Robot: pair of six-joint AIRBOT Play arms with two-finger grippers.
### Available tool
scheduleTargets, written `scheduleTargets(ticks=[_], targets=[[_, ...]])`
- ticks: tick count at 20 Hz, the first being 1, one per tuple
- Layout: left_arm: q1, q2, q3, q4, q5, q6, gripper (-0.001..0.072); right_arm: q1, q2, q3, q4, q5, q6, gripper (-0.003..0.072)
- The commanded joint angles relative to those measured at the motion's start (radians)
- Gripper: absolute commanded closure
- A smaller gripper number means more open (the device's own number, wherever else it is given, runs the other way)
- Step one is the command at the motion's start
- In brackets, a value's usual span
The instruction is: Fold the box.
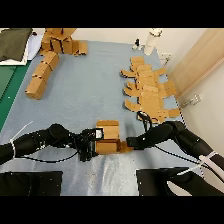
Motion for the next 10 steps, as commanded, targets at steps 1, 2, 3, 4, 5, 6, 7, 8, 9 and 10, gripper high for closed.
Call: scheduleTargets(ticks=[1, 2, 3, 4, 5, 6, 7, 8, 9, 10], targets=[[0.000, 0.000, 0.001, 0.000, 0.001, 0.000, 0.0190, 0.080, -0.024, 0.009, 0.091, 0.064, 0.000, 0.0680], [0.000, 0.000, 0.001, 0.000, 0.001, 0.000, 0.0190, 0.106, -0.020, 0.025, 0.090, 0.066, 0.000, 0.0680], [0.000, 0.000, 0.001, 0.000, 0.001, 0.000, 0.0190, 0.127, -0.014, 0.042, 0.082, 0.064, 0.001, 0.0680], [0.000, 0.000, 0.001, 0.000, 0.001, 0.000, 0.0190, 0.143, -0.006, 0.060, 0.072, 0.063, 0.002, 0.0680], [0.000, 0.000, 0.001, 0.000, 0.001, 0.000, 0.0190, 0.154, 0.001, 0.080, 0.063, 0.058, 0.002, 0.0679], [0.000, 0.000, 0.001, 0.000, 0.001, 0.000, 0.0190, 0.155, 0.003, 0.098, 0.051, 0.053, 0.003, 0.0658], [0.000, 0.000, 0.001, 0.000, 0.001, 0.000, 0.0190, 0.155, 0.003, 0.113, 0.025, 0.049, 0.018, 0.0598], [0.000, 0.000, 0.001, 0.000, 0.001, 0.000, 0.0190, 0.155, 0.003, 0.126, -0.015, 0.040, 0.043, 0.0577], [0.000, 0.000, 0.001, 0.000, 0.001, 0.000, 0.0190, 0.155, 0.003, 0.138, -0.057, 0.027, 0.060, 0.0577], [0.000, 0.000, 0.001, 0.000, 0.001, 0.000, 0.0191, 0.155, 0.003, 0.151, -0.106, 0.005, 0.084, 0.0577]])
